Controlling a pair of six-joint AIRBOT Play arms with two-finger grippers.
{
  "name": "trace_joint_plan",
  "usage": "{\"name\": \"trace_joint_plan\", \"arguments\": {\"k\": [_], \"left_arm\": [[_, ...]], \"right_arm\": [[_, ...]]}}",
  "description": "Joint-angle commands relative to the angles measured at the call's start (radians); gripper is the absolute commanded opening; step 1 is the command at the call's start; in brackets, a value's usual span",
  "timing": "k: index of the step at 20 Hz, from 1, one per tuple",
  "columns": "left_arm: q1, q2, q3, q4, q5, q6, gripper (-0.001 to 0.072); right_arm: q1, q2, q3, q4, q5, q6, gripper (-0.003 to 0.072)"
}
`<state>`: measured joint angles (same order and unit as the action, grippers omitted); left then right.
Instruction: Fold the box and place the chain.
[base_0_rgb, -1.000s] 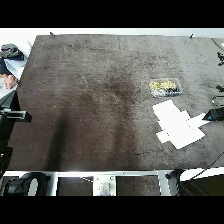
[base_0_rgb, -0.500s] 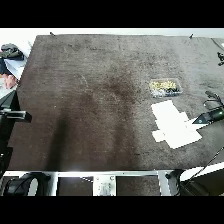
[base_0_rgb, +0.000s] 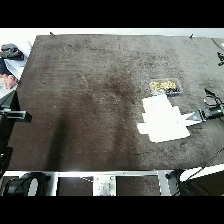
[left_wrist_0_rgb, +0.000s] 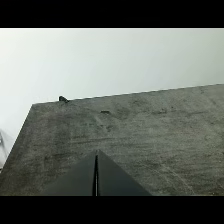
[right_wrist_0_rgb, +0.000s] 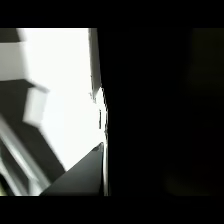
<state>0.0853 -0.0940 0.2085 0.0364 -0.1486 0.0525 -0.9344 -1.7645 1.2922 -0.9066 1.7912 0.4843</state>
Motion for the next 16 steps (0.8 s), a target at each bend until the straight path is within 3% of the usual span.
{"name": "trace_joint_plan", "arguments": {"k": [1, 4, 7, 10, 13, 16], "left_arm": [[0.001, 0.000, -0.001, 0.000, 0.000, 0.000, 0.0012], [0.001, 0.000, -0.001, 0.000, 0.000, 0.000, 0.0012], [0.001, 0.000, -0.001, 0.000, 0.000, 0.000, 0.0012], [0.001, 0.000, -0.001, 0.000, -0.005, 0.000, 0.0012], [0.001, 0.000, -0.001, 0.000, -0.011, 0.000, 0.0012], [0.001, 0.000, -0.001, 0.000, -0.038, 0.000, 0.0013]], "right_arm": [[0.075, 0.127, -0.191, 0.234, -0.003, 0.009, -0.0019], [0.227, 0.272, -0.413, 0.371, -0.192, 0.009, -0.0019], [0.442, 0.355, -0.539, 0.522, -0.449, 0.009, -0.0019], [0.645, 0.354, -0.529, 0.659, -0.669, 0.034, -0.0019], [0.803, 0.353, -0.472, 0.682, -0.895, 0.035, -0.0019], [0.875, 0.315, -0.388, 0.650, -0.982, 0.032, -0.0019]]}}
